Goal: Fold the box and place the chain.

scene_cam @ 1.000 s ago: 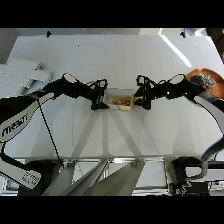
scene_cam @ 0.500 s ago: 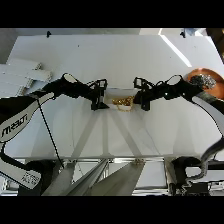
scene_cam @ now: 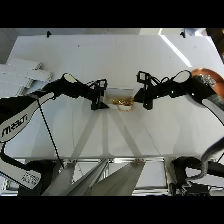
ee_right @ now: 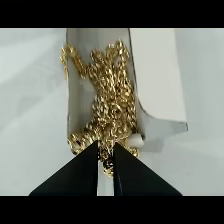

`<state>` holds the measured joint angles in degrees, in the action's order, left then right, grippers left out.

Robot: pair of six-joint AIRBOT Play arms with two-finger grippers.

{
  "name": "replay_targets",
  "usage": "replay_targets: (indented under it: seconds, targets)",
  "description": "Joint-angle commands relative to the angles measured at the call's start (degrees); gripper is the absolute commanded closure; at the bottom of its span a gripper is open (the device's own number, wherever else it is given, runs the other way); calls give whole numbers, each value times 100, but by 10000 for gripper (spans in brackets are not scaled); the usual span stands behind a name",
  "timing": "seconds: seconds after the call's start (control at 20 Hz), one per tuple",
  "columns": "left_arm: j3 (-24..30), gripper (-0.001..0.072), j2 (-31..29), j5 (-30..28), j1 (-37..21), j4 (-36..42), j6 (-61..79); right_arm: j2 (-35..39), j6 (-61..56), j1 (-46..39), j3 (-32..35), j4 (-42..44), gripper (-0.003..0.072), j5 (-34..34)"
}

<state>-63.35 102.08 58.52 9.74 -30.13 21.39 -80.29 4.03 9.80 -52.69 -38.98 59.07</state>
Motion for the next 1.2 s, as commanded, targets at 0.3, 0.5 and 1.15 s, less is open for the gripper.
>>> replay_targets:
  seconds: [0.3,0.5,1.15]
  targets:
    - [0,363,-2,-2,0,-2,2,264,-105,160,-4,2247,679,-234]
    - [0,363,-2,-4,0,0,2,229,210,564,-4,3053,680,-623]
    - [0,363,-2,-2,-2,0,2,177,221,1298,-4,2802,301,-1622]
